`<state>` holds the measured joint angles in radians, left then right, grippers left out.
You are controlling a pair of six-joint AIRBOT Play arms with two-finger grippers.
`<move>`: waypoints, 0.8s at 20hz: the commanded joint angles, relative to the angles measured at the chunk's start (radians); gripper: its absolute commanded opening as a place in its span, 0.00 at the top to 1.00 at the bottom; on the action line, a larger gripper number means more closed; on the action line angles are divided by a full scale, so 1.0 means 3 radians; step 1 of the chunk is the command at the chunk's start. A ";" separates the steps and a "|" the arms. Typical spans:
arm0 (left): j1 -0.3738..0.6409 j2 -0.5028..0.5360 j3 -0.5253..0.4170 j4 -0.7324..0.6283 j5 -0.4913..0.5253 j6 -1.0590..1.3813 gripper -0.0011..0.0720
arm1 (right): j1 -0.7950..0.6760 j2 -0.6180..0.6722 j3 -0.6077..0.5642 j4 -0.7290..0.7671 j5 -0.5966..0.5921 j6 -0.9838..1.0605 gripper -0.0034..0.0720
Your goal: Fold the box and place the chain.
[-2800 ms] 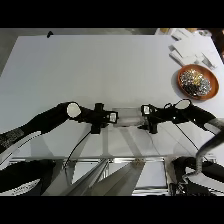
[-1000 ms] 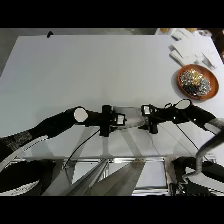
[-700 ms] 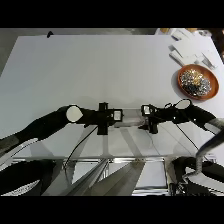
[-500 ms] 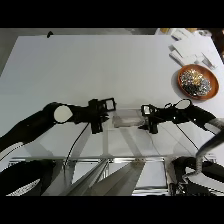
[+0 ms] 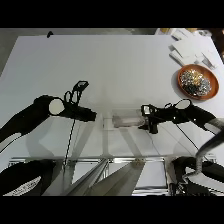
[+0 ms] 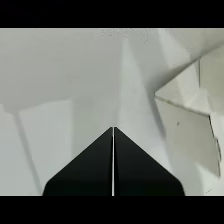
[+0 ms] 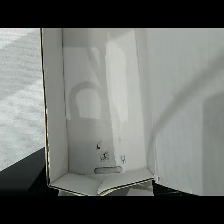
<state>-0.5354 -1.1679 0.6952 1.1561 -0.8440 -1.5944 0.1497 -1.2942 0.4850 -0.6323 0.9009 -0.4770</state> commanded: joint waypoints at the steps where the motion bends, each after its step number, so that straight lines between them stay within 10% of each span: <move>1: 0.0029 -0.0323 -0.0001 -0.0547 0.0137 -0.0155 0.98 | 0.0003 0.0003 0.0003 0.0001 0.0001 0.0001 0.56; 16: -0.0262 -0.0462 0.0050 -0.1228 0.0048 0.0347 0.98 | 0.0003 0.0003 0.0003 0.0001 0.0001 0.0001 0.56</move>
<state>-0.5991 -1.3174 0.7013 0.8158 -0.8360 -1.4998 0.1493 -1.2942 0.4850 -0.6319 0.9009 -0.4767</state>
